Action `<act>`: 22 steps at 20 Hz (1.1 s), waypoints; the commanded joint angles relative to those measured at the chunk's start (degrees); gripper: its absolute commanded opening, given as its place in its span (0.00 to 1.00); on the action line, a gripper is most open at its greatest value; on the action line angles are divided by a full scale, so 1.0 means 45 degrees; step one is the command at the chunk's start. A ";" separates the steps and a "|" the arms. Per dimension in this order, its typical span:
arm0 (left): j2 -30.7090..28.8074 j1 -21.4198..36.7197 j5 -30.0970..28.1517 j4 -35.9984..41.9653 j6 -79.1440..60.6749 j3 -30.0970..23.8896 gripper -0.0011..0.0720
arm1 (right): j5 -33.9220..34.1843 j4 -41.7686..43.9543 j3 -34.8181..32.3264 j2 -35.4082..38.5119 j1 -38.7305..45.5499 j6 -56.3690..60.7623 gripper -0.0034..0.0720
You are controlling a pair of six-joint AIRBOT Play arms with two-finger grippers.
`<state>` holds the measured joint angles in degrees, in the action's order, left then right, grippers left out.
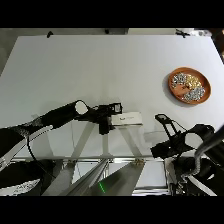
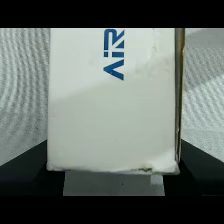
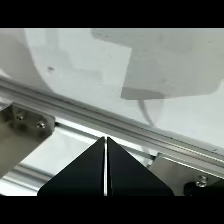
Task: Fold the box and place the chain.
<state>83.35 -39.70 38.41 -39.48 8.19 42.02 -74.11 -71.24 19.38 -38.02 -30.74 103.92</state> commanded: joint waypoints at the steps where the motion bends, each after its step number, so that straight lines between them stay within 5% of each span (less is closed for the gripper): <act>1: 0.0005 -0.0005 -0.0010 0.0000 -0.0005 -0.0005 0.20 | 0.0389 -0.0461 0.0005 0.0019 0.0209 0.0568 0.05; 3: 0.0000 -0.0005 -0.0024 0.0000 -0.0005 -0.0005 0.19 | 0.0962 -0.0466 0.0005 0.0019 0.0209 0.0568 0.05; 5: -0.0121 0.0049 -0.0053 -0.0010 0.0068 -0.0005 0.02 | 0.1239 -0.0466 0.0005 0.0019 0.0209 0.0568 0.05; 11: -0.2798 0.1812 -0.0126 -0.1540 0.4401 0.0005 0.02 | 0.1734 -0.0481 0.0005 0.0019 0.0209 0.0549 0.05; 16: -0.6135 0.5489 0.0442 -0.6606 1.0030 0.0005 0.02 | 0.1729 -0.0471 0.0005 0.0019 0.0209 0.0427 0.05; 22: -0.7597 1.0851 0.2419 -0.7509 1.2308 -0.0029 0.02 | 0.1637 -0.0359 0.0005 0.0019 0.0209 0.0471 0.05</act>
<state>51.92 -1.52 45.01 -69.56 56.14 42.00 -66.57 -73.06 19.38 -37.98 -29.85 106.02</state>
